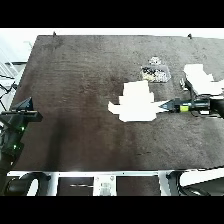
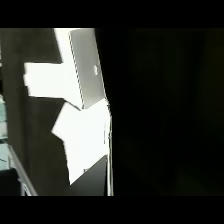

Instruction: Fold the box and place the chain.

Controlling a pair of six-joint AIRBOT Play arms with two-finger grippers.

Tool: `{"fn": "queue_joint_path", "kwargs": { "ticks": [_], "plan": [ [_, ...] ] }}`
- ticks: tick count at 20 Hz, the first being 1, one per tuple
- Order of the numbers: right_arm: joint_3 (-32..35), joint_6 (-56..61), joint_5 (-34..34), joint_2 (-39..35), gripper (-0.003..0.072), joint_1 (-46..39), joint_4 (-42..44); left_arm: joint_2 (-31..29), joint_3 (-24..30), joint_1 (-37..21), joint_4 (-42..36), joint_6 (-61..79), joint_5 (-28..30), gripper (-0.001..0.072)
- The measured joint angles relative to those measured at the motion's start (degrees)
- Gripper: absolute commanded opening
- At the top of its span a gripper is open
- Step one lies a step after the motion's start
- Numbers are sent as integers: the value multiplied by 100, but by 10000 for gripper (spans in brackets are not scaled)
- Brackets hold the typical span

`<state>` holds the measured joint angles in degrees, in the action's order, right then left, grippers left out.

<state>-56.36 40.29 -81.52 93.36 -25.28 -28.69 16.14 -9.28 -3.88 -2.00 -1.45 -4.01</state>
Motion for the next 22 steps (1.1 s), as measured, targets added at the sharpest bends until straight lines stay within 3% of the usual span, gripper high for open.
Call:
{"fn": "queue_joint_path", "kwargs": {
  "ticks": [6, 12, 13, 14, 15, 16, 22],
  "plan": [
    [352, 0, 1255, -310, 5, 1655, 1025, 0, -9, 0, 0, -2, 2, 19],
    [192, 111, 2476, -184, 5, 2653, 1246, 0, -9, 0, 2, -2, -87, 20],
    [133, 116, 2597, -131, 5, 2730, 1266, 0, -9, 0, 2, -2, -114, 76],
    [79, 131, 2704, -85, 5, 2802, 1285, 0, -9, 0, 2, 2, -140, 436],
    [24, 136, 2793, -44, 5, 2872, 1298, 0, -9, 0, 2, 0, -162, 720],
    [-20, 136, 2896, -13, 5, 2942, 1316, 0, -9, 0, 2, -2, -181, 670],
    [-37, -229, 3272, 42, 4, 3235, 1331, 2, -37, 0, 28, 184, -706, 672]
  ]
}}
